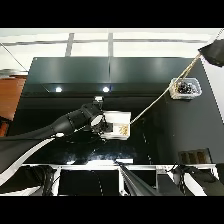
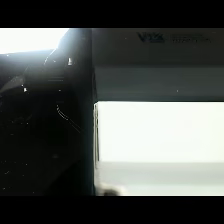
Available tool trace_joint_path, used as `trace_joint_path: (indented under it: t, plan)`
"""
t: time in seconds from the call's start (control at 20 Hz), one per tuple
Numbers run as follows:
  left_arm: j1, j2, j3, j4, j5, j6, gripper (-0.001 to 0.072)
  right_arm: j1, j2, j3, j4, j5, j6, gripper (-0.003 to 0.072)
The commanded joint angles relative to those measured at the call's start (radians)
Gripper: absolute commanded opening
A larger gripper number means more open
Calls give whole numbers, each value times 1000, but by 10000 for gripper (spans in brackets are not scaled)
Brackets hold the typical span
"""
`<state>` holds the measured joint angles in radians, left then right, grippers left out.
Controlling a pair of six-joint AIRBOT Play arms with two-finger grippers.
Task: Fold the box and place the chain.
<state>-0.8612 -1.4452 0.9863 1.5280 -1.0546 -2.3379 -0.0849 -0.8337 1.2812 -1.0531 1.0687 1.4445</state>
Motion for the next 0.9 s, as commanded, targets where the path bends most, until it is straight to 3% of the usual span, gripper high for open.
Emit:
trace_joint_path:
  t: [0.0, 0.25, 0.55, 0.65, 0.85]
  plan:
    - [-1, 0, 0, 1, 3, 0, 33, 0, 100, 48, 278, 141, -122, 27]
    - [-1, 0, 0, 1, 3, 0, 33, 42, 119, 58, 501, 217, -143, 27]
    - [-1, 0, 0, 0, 2, 0, 33, 307, 111, 58, 502, 23, -135, 27]
    - [-1, 0, 0, 0, 2, 0, 33, 350, 95, 52, 468, 25, -126, 27]
    - [-1, 0, 0, 0, 2, 0, 33, 386, 85, -31, 239, 56, 11, 27]
